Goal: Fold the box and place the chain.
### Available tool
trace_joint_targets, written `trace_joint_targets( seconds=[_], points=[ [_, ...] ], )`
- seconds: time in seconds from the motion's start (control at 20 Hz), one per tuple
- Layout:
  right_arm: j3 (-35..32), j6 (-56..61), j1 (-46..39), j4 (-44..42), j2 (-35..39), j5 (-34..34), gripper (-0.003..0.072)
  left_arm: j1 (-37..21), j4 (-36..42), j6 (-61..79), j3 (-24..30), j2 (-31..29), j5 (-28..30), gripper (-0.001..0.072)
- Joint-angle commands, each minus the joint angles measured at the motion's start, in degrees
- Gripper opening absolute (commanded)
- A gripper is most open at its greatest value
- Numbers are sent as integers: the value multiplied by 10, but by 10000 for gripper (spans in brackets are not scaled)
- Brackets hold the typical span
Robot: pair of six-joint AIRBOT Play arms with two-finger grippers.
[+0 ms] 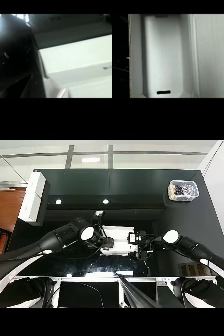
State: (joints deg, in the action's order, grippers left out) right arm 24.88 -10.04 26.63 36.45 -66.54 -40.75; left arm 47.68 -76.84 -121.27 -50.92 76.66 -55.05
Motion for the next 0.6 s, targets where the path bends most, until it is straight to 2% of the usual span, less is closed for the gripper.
trace_joint_targets(
  seconds=[0.0, 0.05, 0.15, 0.3, 0.35, 0.55],
  points=[
    [0, 1, 0, 0, 0, 1, 534, 9, -10, -30, -13, 23, -17, 479],
    [0, 1, 0, 0, 0, 1, 534, 9, -10, -36, -13, 26, -17, 478],
    [0, 1, 0, 0, 0, 1, 535, 9, -10, -39, -13, 29, -2, 375],
    [0, 1, 0, 0, 0, 1, 534, 9, -10, -39, -13, 33, 6, 344],
    [0, 2, 0, 0, 0, 1, 534, 9, -10, -39, -14, 35, 5, 278],
    [0, 1, 0, 0, 0, 1, 534, 11, -18, -50, -17, 35, 5, 261]
  ],
)
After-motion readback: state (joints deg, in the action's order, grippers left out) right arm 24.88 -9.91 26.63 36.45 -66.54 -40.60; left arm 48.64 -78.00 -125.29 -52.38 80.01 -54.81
